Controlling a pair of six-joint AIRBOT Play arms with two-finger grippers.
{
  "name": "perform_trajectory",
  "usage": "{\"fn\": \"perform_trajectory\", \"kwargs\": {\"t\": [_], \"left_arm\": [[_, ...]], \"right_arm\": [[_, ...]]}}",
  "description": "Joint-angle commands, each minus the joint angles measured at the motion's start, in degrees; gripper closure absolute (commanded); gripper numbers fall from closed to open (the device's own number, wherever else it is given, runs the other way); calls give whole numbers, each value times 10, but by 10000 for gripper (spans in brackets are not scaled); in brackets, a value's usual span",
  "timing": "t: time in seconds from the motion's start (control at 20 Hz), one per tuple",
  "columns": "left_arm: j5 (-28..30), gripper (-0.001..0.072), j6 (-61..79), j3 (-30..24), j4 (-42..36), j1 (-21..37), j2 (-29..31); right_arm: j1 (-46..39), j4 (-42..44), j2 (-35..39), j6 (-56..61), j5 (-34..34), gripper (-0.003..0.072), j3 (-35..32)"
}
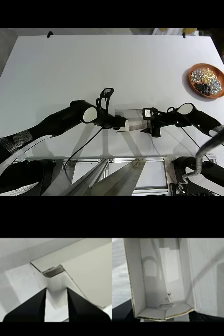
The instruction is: Fold the box and place the chain.
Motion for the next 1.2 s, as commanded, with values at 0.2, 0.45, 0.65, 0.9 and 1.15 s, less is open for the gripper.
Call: {"fn": "perform_trajectory", "kwargs": {"t": [0.2, 0.45, 0.65, 0.9, 1.15], "left_arm": [[-95, 431, -97, 48, 71, -2, -14], [-95, 432, -125, 58, 73, -12, -30], [-164, 432, -157, 135, 103, -21, -78], [-209, 434, -212, 168, 141, -33, -113], [-217, 434, -226, 207, 137, -46, -159]], "right_arm": [[0, 1, 0, 1, 0, 270, 0], [0, 1, 0, 1, 0, 270, 0], [0, 1, 0, 0, 0, 270, 0], [0, 1, 0, 1, 0, 270, 0], [0, 1, 0, 1, 0, 270, 0]]}}
